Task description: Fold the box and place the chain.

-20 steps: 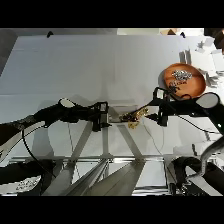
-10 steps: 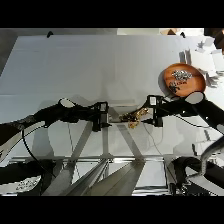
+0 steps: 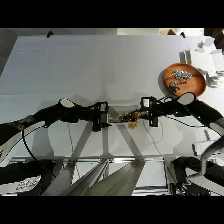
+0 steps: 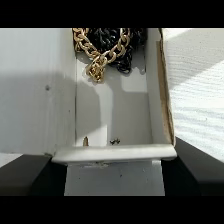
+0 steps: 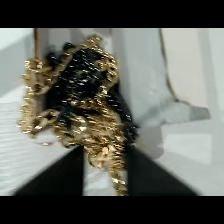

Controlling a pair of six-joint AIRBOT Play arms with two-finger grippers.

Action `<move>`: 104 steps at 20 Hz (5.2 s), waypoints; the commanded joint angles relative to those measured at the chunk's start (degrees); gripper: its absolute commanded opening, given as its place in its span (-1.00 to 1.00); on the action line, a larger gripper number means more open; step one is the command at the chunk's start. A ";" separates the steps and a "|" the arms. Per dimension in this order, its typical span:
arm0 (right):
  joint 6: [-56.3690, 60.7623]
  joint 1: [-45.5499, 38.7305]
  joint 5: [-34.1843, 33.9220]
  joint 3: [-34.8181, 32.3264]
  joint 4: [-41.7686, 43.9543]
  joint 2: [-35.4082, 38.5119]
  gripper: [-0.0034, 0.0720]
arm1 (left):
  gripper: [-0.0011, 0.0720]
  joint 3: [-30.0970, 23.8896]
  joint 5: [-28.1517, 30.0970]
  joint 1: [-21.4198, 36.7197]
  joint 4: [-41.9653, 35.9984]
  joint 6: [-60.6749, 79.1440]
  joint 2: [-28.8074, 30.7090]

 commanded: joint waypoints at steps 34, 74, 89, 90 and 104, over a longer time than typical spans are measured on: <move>31.39 0.17 15.28 8.41 2.34 16.04 0.27 | -0.39 0.00 0.02 0.00 0.02 0.00 0.02; -8.79 -3.39 10.71 4.66 2.03 -8.98 -0.84 | -0.39 0.00 0.02 0.00 0.02 0.00 0.02; 12.17 -3.39 16.02 4.66 1.25 13.05 -0.84 | -0.39 0.00 0.02 0.00 0.02 0.00 0.02; 12.17 -3.39 16.61 4.66 5.44 13.84 -0.84 | -0.39 -0.02 0.02 0.00 0.02 0.00 0.02; 12.13 -3.37 23.21 4.63 30.60 14.08 -0.84 | -0.39 0.00 0.02 0.00 0.02 0.00 0.02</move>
